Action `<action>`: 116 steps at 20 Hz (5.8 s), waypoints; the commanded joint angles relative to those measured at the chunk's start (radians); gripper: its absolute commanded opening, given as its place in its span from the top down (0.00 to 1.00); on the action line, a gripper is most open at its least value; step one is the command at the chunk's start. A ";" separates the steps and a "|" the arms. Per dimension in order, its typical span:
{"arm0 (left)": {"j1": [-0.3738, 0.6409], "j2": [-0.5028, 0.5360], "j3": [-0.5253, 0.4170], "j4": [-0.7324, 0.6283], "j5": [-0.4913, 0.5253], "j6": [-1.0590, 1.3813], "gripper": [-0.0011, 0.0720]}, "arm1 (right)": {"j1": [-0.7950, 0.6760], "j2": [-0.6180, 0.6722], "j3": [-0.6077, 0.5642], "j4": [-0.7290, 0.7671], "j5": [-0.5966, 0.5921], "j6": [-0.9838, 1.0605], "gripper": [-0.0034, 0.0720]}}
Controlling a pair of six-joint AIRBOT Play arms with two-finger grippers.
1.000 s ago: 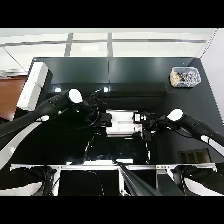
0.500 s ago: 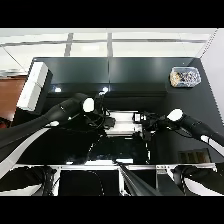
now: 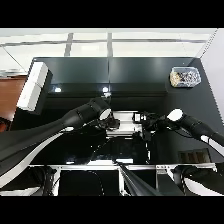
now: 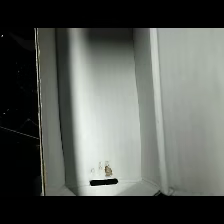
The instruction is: Fold the box and place the chain.
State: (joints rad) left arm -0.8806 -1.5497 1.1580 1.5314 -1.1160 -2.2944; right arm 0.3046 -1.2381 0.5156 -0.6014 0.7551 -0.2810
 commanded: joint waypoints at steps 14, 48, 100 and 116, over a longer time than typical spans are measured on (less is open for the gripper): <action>-0.018 -0.029 0.024 0.032 -0.021 -0.141 0.44 | 0.001 0.000 0.000 0.000 0.000 0.000 0.72; -0.016 -0.029 0.024 0.037 -0.009 -0.140 0.95 | -0.003 0.176 0.029 -0.246 0.071 0.183 0.72; -0.016 -0.029 0.024 0.031 0.016 -0.140 0.95 | -0.790 0.267 0.063 -0.235 0.390 1.527 0.94; -0.016 -0.029 0.024 0.031 0.012 -0.140 0.95 | -0.342 0.011 0.039 0.018 0.392 1.283 0.93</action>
State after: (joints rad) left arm -0.8974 -1.5784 1.1816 1.5623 -1.1030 -2.4344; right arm -0.0643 -1.2156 0.5171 -0.6182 1.1057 1.0576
